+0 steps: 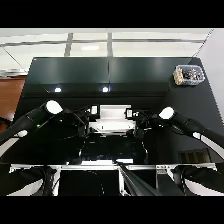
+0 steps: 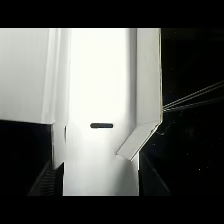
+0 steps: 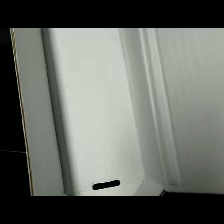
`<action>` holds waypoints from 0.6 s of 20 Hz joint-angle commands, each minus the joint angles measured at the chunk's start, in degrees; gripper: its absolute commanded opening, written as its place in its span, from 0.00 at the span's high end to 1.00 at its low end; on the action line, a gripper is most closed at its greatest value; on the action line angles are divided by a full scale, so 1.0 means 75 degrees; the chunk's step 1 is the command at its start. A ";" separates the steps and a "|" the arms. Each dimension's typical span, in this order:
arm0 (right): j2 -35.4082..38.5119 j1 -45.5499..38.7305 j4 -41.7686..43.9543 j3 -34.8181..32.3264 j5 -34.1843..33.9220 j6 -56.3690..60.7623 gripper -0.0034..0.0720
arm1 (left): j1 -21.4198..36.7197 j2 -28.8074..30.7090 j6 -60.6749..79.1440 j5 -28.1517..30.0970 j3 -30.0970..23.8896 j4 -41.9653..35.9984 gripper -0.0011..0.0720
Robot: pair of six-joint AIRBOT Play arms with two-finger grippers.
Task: Fold the box and place the chain.
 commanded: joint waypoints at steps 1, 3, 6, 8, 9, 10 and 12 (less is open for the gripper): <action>-0.0003 0.0006 0.0003 0.0000 0.0000 0.0003 0.39 | -0.0029 -0.0032 0.0044 -0.0076 -0.0003 -0.0201 0.28; -0.0003 0.0006 0.0003 0.0000 0.0000 0.0003 0.39 | -0.0029 -0.0032 0.0047 -0.0117 -0.0003 -0.0268 0.53; -0.0003 0.0006 0.0003 0.0000 0.0000 0.0003 0.39 | -0.0029 -0.0032 0.0044 -0.0119 -0.0003 -0.0271 0.53; -0.0003 0.0006 0.0003 0.0000 0.0000 0.0003 0.39 | -0.0026 -0.0032 0.0044 -0.0117 -0.0003 -0.0271 0.53; -0.0003 0.0006 0.0003 0.0000 0.0000 0.0003 0.39 | -0.0009 -0.0032 0.0044 -0.0114 0.0000 -0.0254 0.53; -0.0003 0.0006 0.0003 0.0000 0.0000 0.0003 0.39 | 0.0041 -0.0032 0.0044 -0.0114 0.0000 -0.0210 0.53; -0.0003 0.0006 0.0003 0.0000 0.0000 0.0003 0.39 | 0.0157 -0.0032 0.0044 -0.0017 0.0000 0.0067 0.53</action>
